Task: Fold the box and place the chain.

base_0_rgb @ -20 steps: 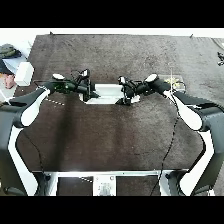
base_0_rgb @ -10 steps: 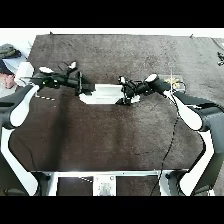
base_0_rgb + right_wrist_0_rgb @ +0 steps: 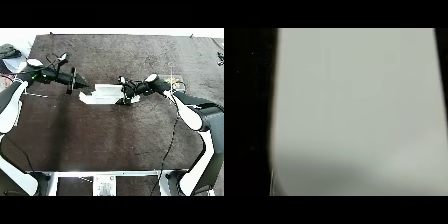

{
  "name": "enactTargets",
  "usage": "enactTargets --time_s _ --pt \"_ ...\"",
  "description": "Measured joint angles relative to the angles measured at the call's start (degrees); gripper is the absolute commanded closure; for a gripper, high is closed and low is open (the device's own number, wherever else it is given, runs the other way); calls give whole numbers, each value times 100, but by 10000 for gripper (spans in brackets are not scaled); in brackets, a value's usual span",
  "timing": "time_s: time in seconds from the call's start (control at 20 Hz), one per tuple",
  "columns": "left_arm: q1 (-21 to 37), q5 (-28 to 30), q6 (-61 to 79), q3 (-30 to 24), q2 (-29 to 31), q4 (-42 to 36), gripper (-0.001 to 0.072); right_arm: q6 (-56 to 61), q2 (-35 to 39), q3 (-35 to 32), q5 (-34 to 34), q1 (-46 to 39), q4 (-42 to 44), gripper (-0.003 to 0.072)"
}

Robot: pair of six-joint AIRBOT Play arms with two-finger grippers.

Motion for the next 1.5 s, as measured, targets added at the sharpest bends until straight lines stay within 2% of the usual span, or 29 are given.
enactTargets --time_s 0.15,0.35,0.65,0.8,0.95,1.15,1.5 --pt "-269 514 -140 -623 461 149 705 0 0 0 0 0 0 249" --pt "-555 1123 -216 -1335 715 164 705 0 0 0 0 0 0 249" --pt "-1023 2474 -715 -1672 785 -90 702 0 0 0 2 0 0 249" --pt "-1132 3084 -938 -1580 697 -212 702 0 0 0 2 0 0 249" --pt "-1174 3436 -1257 -1178 420 -264 702 2 0 0 2 0 2 249" --pt "-1202 3628 -1558 -675 72 -260 702 9 0 0 2 -4 9 249" --pt "-1202 3797 -1845 -479 -205 -129 701 2 0 0 2 -4 11 249"
